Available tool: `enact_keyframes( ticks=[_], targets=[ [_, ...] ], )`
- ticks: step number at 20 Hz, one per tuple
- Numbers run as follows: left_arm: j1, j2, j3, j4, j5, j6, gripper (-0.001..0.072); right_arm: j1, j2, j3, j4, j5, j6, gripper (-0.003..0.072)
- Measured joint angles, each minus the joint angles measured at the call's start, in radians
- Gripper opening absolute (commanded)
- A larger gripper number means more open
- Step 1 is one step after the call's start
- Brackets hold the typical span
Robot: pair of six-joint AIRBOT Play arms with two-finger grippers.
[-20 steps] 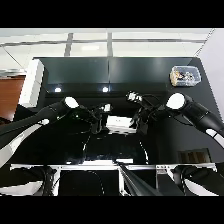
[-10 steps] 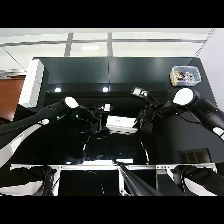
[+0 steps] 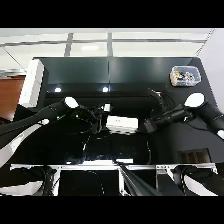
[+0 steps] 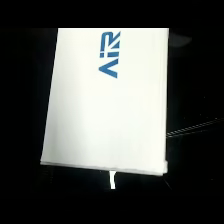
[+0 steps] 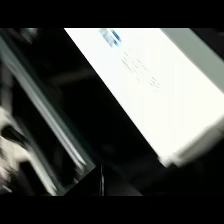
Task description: Fold the box and place the chain.
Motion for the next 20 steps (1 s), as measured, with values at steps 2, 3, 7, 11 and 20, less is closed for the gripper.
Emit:
enact_keyframes(
  ticks=[2, 3, 7, 11, 20],
  targets=[
    [0.0, 0.0, 0.0, 0.0, 0.0, 0.0, 0.0354, 0.015, -0.001, -0.055, 0.157, -0.087, 0.0, 0.0016],
    [0.0, 0.0, 0.0, 0.0, 0.0, 0.0, 0.0354, 0.03, -0.001, -0.072, 0.203, -0.131, -0.001, 0.0016],
    [0.0, 0.0, 0.0, 0.0, -0.001, -0.002, 0.0354, 0.086, -0.021, -0.105, 0.261, -0.274, 0.024, 0.0016],
    [0.0, 0.0, 0.0, 0.0, -0.002, -0.003, 0.0354, 0.113, -0.054, -0.113, 0.248, -0.345, 0.063, 0.0016],
    [0.0, 0.0, 0.0, 0.0, -0.003, -0.012, 0.0355, 0.125, -0.068, -0.116, 0.203, -0.409, 0.08, 0.0016]
  ],
)
